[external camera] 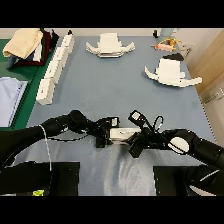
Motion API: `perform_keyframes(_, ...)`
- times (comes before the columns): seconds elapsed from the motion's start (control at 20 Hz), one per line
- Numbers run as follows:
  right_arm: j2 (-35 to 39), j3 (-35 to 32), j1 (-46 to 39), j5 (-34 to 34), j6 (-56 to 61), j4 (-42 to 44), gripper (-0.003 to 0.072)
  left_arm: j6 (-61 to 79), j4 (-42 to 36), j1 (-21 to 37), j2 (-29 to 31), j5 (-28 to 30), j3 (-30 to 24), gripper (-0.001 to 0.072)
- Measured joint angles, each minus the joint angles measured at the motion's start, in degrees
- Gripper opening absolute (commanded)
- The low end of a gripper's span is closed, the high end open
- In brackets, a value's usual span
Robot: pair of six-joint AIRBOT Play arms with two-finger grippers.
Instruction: Fold the box.
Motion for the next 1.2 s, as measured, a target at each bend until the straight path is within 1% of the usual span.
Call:
perform_keyframes(0.15,-0.6,0.1,0.0,0.5,1.6,0.3,0.0003,0.0,0.0,0.0,0.0,0.0,0.0,0.0411)
perform_keyframes(0.35,2.6,0.5,0.1,3.0,2.4,0.9,0.0004,0.0,0.0,0.0,0.0,0.0,0.0,0.0412)
perform_keyframes(0.5,4.7,0.6,0.0,2.0,2.9,-0.8,0.0004,0.0,0.0,0.0,0.0,0.0,0.0,0.0411)
perform_keyframes(0.7,5.7,0.7,0.0,-0.2,3.4,-2.5,0.0004,0.0,0.0,0.0,0.0,0.0,0.0,0.0411)
perform_keyframes(0.95,5.5,0.7,-0.7,-2.3,3.7,-4.5,0.0004,0.0,0.0,0.0,0.0,0.0,0.0,0.0411)
perform_keyframes(1.2,2.4,0.3,-0.9,-3.1,3.8,-4.0,0.0004,0.0,0.0,0.0,0.0,0.0,0.0,0.0411)
